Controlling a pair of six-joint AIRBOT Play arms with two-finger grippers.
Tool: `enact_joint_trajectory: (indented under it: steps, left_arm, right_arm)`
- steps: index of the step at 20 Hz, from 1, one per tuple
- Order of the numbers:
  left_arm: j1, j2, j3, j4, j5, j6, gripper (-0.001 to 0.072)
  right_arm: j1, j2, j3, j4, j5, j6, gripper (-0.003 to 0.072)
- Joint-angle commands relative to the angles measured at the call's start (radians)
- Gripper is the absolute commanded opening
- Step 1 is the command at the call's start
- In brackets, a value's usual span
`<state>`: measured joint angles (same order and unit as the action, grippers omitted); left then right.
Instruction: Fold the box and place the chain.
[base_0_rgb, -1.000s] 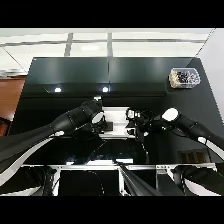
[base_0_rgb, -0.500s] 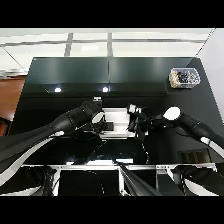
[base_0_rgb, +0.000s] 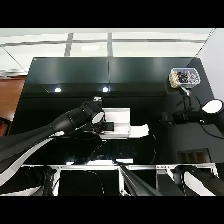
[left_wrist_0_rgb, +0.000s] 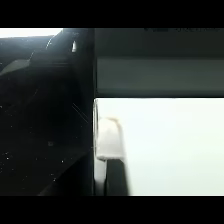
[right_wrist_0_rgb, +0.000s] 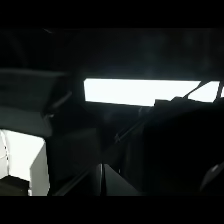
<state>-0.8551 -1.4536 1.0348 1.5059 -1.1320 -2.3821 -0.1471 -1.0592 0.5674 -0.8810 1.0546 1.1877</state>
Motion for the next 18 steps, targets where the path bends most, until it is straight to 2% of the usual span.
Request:
enact_joint_trajectory:
  steps: [1,4,7,11,12,14,15,18]
  left_arm:
    - [0.000,-0.001,0.000,0.000,-0.004,-0.001,0.0029]
    - [0.000,-0.001,0.000,0.001,-0.003,-0.001,0.0029]
    - [0.000,-0.001,0.000,0.000,-0.003,-0.001,0.0029]
    - [0.000,-0.001,0.000,0.001,-0.002,-0.001,0.0029]
    - [0.000,-0.001,0.000,0.001,-0.002,-0.001,0.0029]
    - [0.000,-0.001,0.000,0.001,-0.002,-0.001,0.0029]
    - [0.000,-0.001,0.000,0.001,-0.002,-0.001,0.0029]
    - [0.000,-0.001,0.000,0.001,-0.002,-0.001,0.0029]
  right_arm:
    - [0.010,-0.093,-0.074,0.060,0.061,0.029,0.0017]
    - [0.139,-0.190,-0.073,0.212,0.020,-0.079,0.0017]
    - [0.199,-0.240,-0.073,0.345,0.006,-0.182,0.0018]
    - [0.208,-0.243,-0.070,0.357,0.031,-0.242,0.0020]
    - [0.207,-0.243,-0.062,0.357,0.049,-0.254,0.0057]
    - [0.207,-0.242,-0.029,0.356,0.080,-0.254,0.0453]
    - [0.207,-0.242,-0.009,0.357,0.098,-0.254,0.0567]
    - [0.208,-0.242,0.040,0.357,0.164,-0.254,0.0572]
